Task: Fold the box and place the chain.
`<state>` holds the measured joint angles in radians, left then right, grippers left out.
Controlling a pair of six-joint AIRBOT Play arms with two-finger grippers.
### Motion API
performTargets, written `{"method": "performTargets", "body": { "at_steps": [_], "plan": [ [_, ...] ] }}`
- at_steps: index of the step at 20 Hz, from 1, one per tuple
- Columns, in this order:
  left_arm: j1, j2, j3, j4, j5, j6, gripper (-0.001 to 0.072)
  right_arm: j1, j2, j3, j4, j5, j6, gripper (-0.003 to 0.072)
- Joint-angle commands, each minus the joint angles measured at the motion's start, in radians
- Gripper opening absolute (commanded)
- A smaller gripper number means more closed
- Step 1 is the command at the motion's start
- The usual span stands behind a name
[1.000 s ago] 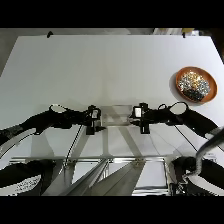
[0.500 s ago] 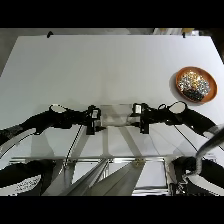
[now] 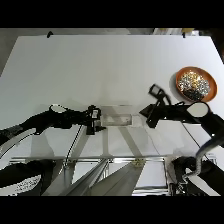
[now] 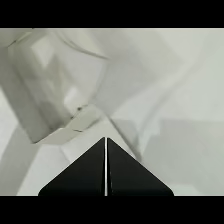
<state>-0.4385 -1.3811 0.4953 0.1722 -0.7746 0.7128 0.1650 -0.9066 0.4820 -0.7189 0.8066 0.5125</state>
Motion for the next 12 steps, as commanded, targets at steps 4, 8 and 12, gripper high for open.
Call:
{"method": "performTargets", "body": {
  "at_steps": [4,8,12],
  "plan": [
    [0.000,0.001,0.001,0.001,0.000,0.001,0.0138,-0.223,-0.045,0.000,-0.088,0.063,0.539,0.0014],
    [0.000,0.001,0.001,0.001,0.000,0.002,0.0138,-0.199,-0.197,-0.001,-0.047,0.123,0.538,0.0014],
    [0.000,0.001,0.001,0.001,0.000,0.001,0.0138,-0.097,-0.291,-0.001,0.011,0.116,0.503,0.0014]
  ]
}}
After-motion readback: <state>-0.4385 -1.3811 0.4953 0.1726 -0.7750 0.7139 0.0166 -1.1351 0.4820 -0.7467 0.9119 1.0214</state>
